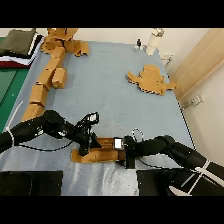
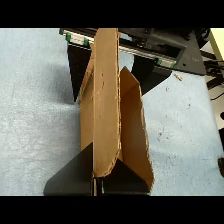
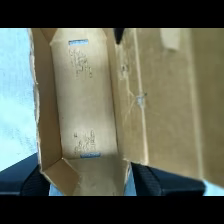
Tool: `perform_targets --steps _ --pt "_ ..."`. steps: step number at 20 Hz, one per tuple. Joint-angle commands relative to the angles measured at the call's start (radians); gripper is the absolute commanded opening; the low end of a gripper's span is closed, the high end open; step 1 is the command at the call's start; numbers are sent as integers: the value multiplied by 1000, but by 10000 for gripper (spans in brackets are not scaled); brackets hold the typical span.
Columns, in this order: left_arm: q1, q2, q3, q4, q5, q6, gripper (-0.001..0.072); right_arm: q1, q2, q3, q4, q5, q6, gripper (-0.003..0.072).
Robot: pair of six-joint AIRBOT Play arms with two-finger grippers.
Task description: Fold the box.
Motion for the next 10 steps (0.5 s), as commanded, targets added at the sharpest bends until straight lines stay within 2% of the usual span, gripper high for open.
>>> perform_targets --steps 1,10 --pt "1 0 0 0 0 0 13 1 -6 0 5 3 -42 706" --pt "1 0 0 0 0 0 14 1 -6 0 4 5 -53 705"
